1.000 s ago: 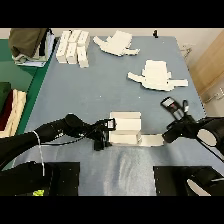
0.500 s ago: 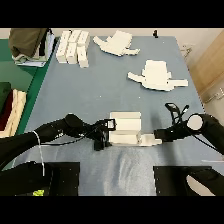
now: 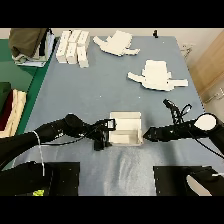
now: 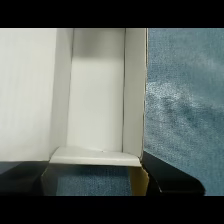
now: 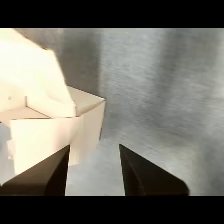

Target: Fold the box.

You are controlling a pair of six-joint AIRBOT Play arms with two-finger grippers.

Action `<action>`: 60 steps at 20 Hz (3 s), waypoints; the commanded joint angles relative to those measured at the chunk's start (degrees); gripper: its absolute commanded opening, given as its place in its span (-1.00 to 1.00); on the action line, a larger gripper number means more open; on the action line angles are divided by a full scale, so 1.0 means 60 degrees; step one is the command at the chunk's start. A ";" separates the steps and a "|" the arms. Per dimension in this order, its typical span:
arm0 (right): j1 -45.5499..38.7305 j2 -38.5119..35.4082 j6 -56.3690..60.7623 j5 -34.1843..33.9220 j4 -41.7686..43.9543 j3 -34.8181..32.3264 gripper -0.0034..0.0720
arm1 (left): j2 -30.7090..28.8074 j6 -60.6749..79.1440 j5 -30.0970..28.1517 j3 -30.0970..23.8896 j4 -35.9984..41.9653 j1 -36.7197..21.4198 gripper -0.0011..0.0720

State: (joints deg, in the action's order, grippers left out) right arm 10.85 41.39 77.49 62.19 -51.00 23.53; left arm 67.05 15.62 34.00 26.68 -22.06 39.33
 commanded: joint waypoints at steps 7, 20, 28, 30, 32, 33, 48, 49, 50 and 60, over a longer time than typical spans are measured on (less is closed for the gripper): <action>0.2095 0.1293 0.0783 -0.1461 0.0302 0.0302 0.32 | -0.0004 0.0000 -0.0004 0.0007 0.0000 -0.0004 0.32; 0.6575 0.4870 0.9894 0.0743 -0.6754 0.4025 0.08 | -0.0004 0.0000 -0.0004 0.0007 0.0000 -0.0004 0.32; 0.6663 0.5195 1.0357 0.1075 -0.7038 0.4091 -0.90 | -0.0004 0.0000 -0.0004 0.0007 0.0000 -0.0004 0.31; 0.6663 0.5195 1.0357 0.1064 -0.7082 0.4091 -0.90 | -0.0004 0.0000 -0.0004 0.0007 0.0000 -0.0004 0.32; 0.6663 0.5187 1.0324 0.1060 -0.7078 0.4091 -0.35 | -0.0004 0.0000 -0.0004 0.0007 0.0000 -0.0004 0.31; 0.6663 0.5158 1.0324 0.1067 -0.7005 0.4095 0.15 | -0.0004 0.0000 -0.0004 0.0007 0.0000 -0.0004 0.32; 0.4954 0.1967 0.9643 0.2346 -0.7111 0.4550 -0.90 | -0.0004 0.0000 -0.0004 0.0007 0.0000 -0.0004 0.32; 0.4018 0.2073 0.8925 0.2273 -0.6816 0.4535 -0.90 | -0.0004 0.0000 -0.0004 0.0007 0.0000 -0.0004 0.32; 0.3107 0.2288 0.8113 0.2014 -0.6280 0.4535 -0.90 | -0.0004 0.0000 -0.0004 0.0007 0.0000 -0.0004 0.32; -0.1778 0.7628 -0.1304 0.2685 0.4401 0.5322 -0.90 | -0.0004 0.0000 -0.0004 0.0007 0.0000 -0.0004 0.32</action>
State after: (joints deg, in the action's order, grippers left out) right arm 3.64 78.50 85.01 71.75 -44.07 53.04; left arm 67.05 15.59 34.00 26.68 -22.06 39.33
